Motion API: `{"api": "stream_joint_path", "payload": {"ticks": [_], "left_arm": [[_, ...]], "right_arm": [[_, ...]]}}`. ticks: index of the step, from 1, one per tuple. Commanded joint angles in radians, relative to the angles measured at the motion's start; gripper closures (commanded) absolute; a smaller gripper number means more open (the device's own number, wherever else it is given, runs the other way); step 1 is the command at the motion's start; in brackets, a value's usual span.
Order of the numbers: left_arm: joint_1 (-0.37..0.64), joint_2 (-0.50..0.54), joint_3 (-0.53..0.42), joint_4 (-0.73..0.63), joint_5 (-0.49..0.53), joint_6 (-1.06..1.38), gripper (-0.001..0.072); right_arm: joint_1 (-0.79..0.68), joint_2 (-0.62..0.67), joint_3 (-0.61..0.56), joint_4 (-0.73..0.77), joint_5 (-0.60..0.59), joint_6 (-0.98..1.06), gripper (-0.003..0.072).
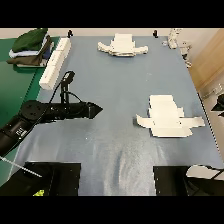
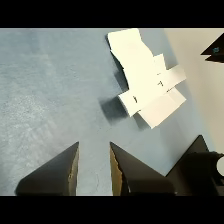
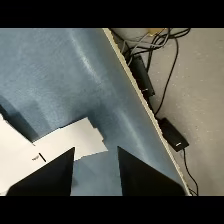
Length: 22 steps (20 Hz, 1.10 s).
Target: Fold the box.
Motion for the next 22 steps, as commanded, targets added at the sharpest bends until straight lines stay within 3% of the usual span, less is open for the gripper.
{"api": "stream_joint_path", "payload": {"ticks": [1,6,10,12,13,14,15,17,18,22], "left_arm": [[0.017,0.000,0.017,0.000,-0.019,-0.075,0.0397],[0.035,0.000,0.018,0.000,-0.037,-0.124,0.0396],[0.035,0.000,0.018,0.000,-0.037,-0.128,0.0397],[0.035,0.000,0.018,0.000,-0.035,-0.146,0.0397],[0.035,0.000,0.018,0.000,-0.036,-0.150,0.0397],[0.035,0.000,0.018,0.000,-0.037,-0.149,0.0397],[0.035,0.000,0.018,0.000,-0.037,-0.149,0.0397],[0.035,0.000,0.018,0.000,-0.035,-0.149,0.0398],[0.035,0.000,0.018,0.000,-0.033,-0.149,0.0398],[0.035,0.000,0.018,0.000,-0.029,-0.145,0.0398]], "right_arm": [[-0.079,-0.172,0.113,0.125,-0.124,-0.192,0.0281],[-0.079,-0.335,0.127,0.176,-0.217,-0.270,0.0282],[-0.079,-0.369,0.127,0.177,-0.225,-0.297,0.0284],[-0.079,-0.369,0.127,0.202,-0.241,-0.304,0.0394],[-0.079,-0.369,0.127,0.221,-0.250,-0.311,0.0394],[-0.079,-0.369,0.126,0.248,-0.261,-0.311,0.0441],[-0.073,-0.369,0.126,0.280,-0.274,-0.320,0.0559],[-0.049,-0.368,0.126,0.346,-0.304,-0.348,0.0653],[-0.028,-0.368,0.126,0.378,-0.313,-0.348,0.0684],[0.105,-0.348,0.126,0.480,-0.337,-0.325,0.0685]]}}
